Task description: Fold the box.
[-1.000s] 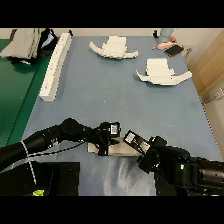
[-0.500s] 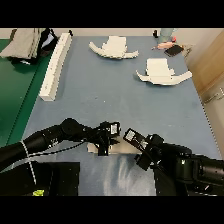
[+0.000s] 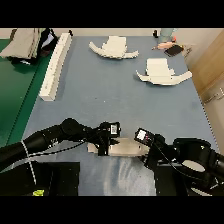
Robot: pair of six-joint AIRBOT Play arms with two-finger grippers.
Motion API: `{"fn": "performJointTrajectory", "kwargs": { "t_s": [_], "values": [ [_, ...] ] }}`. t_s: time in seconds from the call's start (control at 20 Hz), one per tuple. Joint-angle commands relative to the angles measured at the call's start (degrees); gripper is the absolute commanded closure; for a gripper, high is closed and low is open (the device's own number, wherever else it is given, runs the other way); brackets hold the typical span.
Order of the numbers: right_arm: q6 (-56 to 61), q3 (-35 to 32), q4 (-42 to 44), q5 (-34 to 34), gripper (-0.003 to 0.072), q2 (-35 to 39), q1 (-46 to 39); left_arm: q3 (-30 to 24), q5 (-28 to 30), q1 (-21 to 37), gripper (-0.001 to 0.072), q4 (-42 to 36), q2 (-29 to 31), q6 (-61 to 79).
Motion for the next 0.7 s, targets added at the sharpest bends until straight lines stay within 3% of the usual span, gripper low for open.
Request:
{"fn": "performJointTrajectory", "kwargs": {
  "t_s": [0.0, 0.25, 0.65],
  "values": [
    [-21.18, -0.96, 15.61, -1.11, 0.0017, -1.07, -10.08, 0.04, 0.07, 0.00, 0.0691, 0.02, -0.02, 0.00],
    [-40.46, -0.94, 29.00, -0.59, 0.0017, -7.56, -21.90, 0.04, 0.07, 0.00, 0.0692, 0.02, -0.02, 0.00],
    [-44.33, -0.74, 29.27, 0.09, 0.0030, -8.83, -22.38, 0.04, 0.07, 0.00, 0.0692, 0.02, -0.02, 0.00]
  ]
}}
